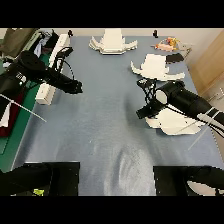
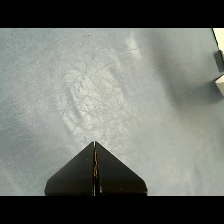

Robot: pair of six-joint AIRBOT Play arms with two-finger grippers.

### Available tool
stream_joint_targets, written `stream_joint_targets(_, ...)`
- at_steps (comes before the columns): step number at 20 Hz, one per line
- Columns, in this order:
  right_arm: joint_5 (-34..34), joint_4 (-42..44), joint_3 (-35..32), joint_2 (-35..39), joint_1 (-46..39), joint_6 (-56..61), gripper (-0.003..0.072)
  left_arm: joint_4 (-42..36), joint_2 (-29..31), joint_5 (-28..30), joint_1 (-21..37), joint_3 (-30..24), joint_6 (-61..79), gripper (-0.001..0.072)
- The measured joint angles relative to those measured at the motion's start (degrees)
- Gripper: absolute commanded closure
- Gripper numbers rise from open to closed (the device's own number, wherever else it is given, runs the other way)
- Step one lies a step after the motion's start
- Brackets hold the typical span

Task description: Fold the box.

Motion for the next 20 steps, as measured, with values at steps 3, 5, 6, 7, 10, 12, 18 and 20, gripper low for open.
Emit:
stream_joint_targets(3, 0.0, 0.0, 0.0, 0.0, 0.0, 0.0, 0.068, 0.0, 0.0, 0.0, 0.0, 0.0, 0.0, 0.0694)
stream_joint_targets(5, 0.0, 0.0, 0.0, 0.0, 0.0, 0.0, 0.0681, 0.0, 0.0, 0.0, 0.0, 0.0, 0.0, 0.0694)
stream_joint_targets(6, 0.0, 0.0, 0.0, 0.0, 0.0, 0.0, 0.0681, 0.0, 0.0, 0.0, 0.0, 0.0, 0.0, 0.0694)
stream_joint_targets(7, 0.0, 0.0, 0.0, 0.0, 0.0, 0.0, 0.0681, 0.0, 0.0, 0.0, 0.0, 0.0, 0.0, 0.0694)
stream_joint_targets(10, 0.0, 0.0, 0.0, 0.0, 0.0, 0.0, 0.068, 0.0, 0.0, 0.0, 0.0, 0.0, 0.0, 0.0694)
stream_joint_targets(12, 0.0, 0.0, 0.0, 0.0, 0.0, 0.0, 0.068, 0.0, 0.0, 0.0, 0.0, 0.0, 0.0, 0.0694)
stream_joint_targets(18, -0.1, -0.1, 0.0, 0.0, 0.0, 0.0, 0.0681, -0.5, 0.0, 2.2, 0.0, 0.0, 0.0, 0.0694)
stream_joint_targets(20, -0.6, 0.1, 0.0, 0.0, 0.0, 0.3, 0.0681, -0.8, 0.0, 3.0, 0.0, 0.0, 0.0, 0.0694)
